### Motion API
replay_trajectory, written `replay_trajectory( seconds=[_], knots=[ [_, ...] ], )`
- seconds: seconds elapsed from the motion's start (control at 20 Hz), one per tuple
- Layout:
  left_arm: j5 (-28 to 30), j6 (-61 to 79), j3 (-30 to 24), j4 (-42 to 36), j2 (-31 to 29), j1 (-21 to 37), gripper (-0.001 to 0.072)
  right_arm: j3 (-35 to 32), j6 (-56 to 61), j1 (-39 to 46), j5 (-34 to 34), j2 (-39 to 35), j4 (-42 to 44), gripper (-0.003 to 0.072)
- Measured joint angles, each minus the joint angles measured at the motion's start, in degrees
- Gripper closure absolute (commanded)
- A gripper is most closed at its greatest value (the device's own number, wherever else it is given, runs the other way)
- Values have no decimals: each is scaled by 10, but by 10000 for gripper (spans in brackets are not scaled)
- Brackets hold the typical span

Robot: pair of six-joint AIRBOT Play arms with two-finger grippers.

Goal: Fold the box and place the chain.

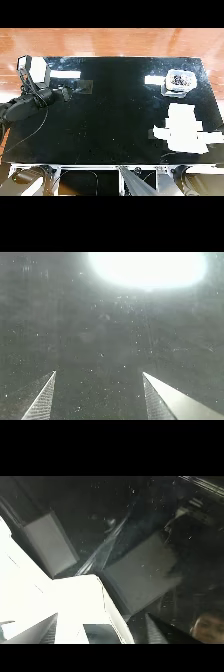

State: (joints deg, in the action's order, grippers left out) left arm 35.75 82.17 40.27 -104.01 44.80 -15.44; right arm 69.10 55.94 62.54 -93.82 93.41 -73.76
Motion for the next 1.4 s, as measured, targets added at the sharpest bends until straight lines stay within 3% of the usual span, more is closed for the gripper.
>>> replay_trajectory(
  seconds=[0.8, 0.85, 1.0, 1.4],
  knots=[
    [-3, -2, 0, 0, 1, 0, 78, -59, 4, -55, -14, 3, -3, 102],
    [-4, -2, 0, 0, 2, 0, 78, -60, 4, -61, -15, 3, -3, 124],
    [-3, -2, 0, 0, 2, 0, 77, -66, 4, -79, -14, -5, -6, 649],
    [-3, -1, 0, 0, 2, 0, 78, -108, -33, -111, 4, -81, 28, 657]
  ],
)
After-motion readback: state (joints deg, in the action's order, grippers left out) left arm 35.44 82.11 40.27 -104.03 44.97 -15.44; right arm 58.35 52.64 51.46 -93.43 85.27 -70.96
